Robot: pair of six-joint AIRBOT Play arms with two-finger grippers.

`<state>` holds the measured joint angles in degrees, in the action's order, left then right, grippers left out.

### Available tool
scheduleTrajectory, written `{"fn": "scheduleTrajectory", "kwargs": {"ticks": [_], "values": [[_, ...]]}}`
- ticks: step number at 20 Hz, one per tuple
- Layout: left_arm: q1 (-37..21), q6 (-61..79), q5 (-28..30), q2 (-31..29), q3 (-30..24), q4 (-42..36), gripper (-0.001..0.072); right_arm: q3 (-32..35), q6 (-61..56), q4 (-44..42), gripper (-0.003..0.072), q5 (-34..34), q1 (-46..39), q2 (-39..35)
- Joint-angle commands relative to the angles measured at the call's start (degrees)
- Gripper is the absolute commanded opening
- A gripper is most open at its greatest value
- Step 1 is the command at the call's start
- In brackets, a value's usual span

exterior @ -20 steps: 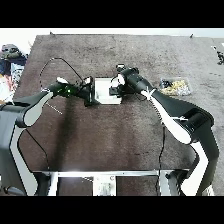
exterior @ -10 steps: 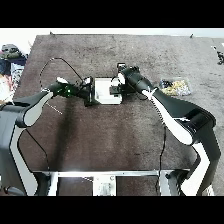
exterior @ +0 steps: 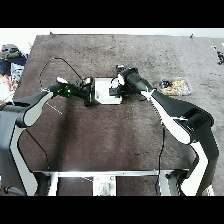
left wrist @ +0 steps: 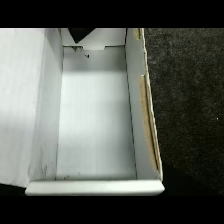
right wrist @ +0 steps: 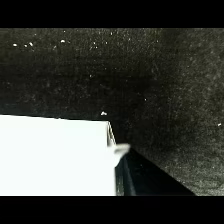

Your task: Fold the box and place the chain.

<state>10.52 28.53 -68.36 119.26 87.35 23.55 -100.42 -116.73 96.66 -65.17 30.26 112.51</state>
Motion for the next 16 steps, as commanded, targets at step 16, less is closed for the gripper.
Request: {"fn": "scheduleTrajectory", "kwargs": {"ticks": [16], "values": [[-0.04,0.0,0.02,0.02,0.02,0.0,0.0295,-0.04,-3.15,5.22,0.0009,-2.25,1.31,0.37]]}}
